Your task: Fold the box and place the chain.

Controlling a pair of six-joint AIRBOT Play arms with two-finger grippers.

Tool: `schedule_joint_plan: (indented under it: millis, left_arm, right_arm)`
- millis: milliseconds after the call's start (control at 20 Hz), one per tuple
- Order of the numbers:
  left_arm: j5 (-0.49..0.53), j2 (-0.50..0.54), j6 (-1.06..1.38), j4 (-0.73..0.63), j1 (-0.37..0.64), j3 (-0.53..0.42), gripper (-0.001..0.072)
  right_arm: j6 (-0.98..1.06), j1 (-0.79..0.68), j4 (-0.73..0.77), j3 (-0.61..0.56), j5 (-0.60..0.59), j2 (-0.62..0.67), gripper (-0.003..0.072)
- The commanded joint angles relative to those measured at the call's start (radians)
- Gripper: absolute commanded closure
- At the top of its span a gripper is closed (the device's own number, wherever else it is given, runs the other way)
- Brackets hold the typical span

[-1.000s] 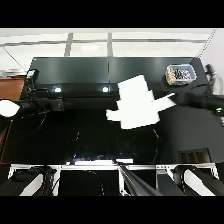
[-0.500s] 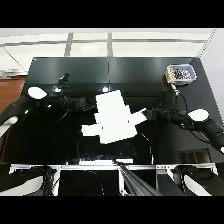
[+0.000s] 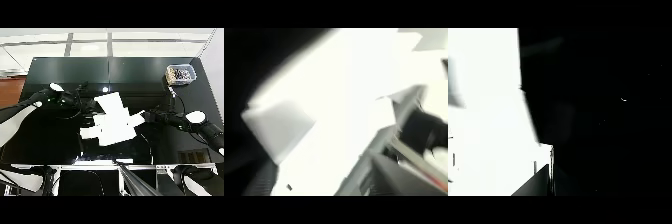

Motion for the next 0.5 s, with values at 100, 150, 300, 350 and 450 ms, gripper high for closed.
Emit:
schedule_joint_plan:
  millis: [100,150,300,350,450]
  left_arm:
    - [-0.167,-0.084,0.154,0.175,-0.068,0.154,0.0268]
    - [-0.172,-0.091,0.158,0.201,-0.074,0.183,0.0339]
    - [-0.256,-0.13,0.201,0.2,-0.076,0.251,0.0435]
    - [-0.267,-0.145,0.201,0.203,-0.078,0.266,0.0503]
    - [-0.256,-0.153,0.22,0.2,-0.082,0.277,0.068]
  right_arm:
    - [-0.001,0.002,0.0,0.0,0.0,0.001,0.0671]
    - [-0.001,0.002,0.0,-0.001,0.0,0.001,0.0671]
    - [-0.001,0.002,-0.003,0.0,0.0,0.001,0.0671]
    - [-0.001,0.002,-0.011,-0.001,0.0,0.001,0.0671]
    - [-0.001,0.002,-0.032,0.0,0.001,0.001,0.0668]
